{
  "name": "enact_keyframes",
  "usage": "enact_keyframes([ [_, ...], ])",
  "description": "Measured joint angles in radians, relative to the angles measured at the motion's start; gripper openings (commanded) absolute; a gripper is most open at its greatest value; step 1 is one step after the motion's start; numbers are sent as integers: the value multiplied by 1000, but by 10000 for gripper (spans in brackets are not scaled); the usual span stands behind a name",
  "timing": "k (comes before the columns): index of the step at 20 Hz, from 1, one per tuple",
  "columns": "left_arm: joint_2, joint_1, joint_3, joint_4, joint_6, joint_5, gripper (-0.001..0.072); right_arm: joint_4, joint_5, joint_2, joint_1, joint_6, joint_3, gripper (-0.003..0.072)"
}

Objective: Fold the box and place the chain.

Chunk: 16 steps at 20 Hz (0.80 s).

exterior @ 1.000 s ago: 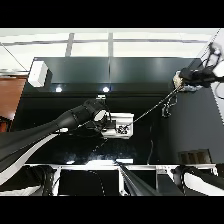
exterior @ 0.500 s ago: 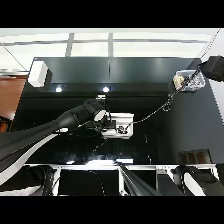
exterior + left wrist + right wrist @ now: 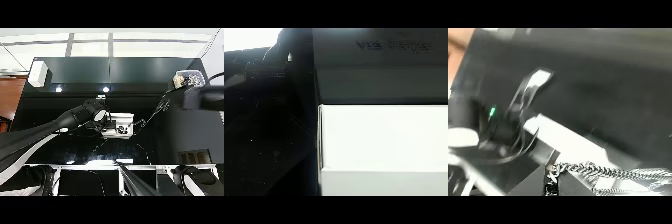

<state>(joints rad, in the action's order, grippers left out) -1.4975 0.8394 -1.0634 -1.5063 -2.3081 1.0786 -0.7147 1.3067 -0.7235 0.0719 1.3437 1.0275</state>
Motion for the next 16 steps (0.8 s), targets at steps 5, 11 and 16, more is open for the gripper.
enact_keyframes([
  [5, 0, 0, 0, 0, 0, 0, 31, 46, -185, -53, 190, -6, -171, 15],
  [11, 0, 0, 0, 0, 0, 0, 30, 84, -332, -199, 339, -8, -234, 21],
  [16, 0, 0, 0, 0, 0, 0, 31, 98, -359, -245, 364, -7, -242, 399],
])
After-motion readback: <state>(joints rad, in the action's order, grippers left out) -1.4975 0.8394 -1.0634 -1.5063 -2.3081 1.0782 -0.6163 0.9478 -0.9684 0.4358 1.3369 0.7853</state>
